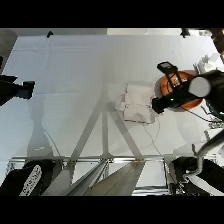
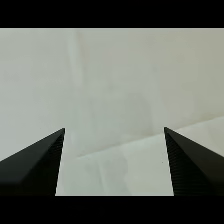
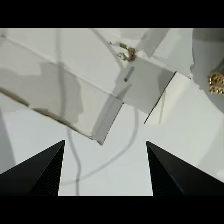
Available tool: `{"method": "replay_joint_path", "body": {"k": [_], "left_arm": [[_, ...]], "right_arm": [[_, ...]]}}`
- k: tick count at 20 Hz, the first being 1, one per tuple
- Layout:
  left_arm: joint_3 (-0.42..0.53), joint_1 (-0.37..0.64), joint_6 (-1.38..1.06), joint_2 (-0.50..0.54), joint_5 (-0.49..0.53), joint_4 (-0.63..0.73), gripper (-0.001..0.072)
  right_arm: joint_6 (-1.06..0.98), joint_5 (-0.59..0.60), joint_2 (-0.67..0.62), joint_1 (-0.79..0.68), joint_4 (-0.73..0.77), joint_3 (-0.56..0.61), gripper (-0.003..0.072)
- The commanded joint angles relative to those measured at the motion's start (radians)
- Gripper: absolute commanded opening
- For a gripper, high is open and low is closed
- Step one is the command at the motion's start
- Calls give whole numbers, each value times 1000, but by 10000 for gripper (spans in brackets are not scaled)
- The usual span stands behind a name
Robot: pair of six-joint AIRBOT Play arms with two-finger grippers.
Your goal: Fold the box and place the chain.
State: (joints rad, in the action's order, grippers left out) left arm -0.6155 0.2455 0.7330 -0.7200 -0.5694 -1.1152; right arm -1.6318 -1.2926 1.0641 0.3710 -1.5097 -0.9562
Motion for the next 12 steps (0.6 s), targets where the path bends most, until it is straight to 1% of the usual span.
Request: {"method": "replay_joint_path", "body": {"k": [1,3,4,5,9,10,11,12], "left_arm": [[0,-1,0,0,0,0,697],[0,-1,0,0,0,0,697],[0,-1,0,0,0,0,697],[0,-1,0,0,0,0,697],[0,-1,0,0,0,0,697],[0,-1,0,0,0,0,697],[0,-1,0,0,0,0,697],[0,-1,0,0,0,0,697]], "right_arm": [[-185,-5,111,31,-104,0,567],[-259,-5,151,31,-162,0,564],[-280,-5,168,31,-182,0,517],[-304,-5,184,31,-198,0,508],[-351,20,269,19,-222,0,496],[-370,36,285,6,-221,0,472],[-388,47,299,-7,-221,-1,424],[-388,58,309,-22,-220,-1,392]]}}
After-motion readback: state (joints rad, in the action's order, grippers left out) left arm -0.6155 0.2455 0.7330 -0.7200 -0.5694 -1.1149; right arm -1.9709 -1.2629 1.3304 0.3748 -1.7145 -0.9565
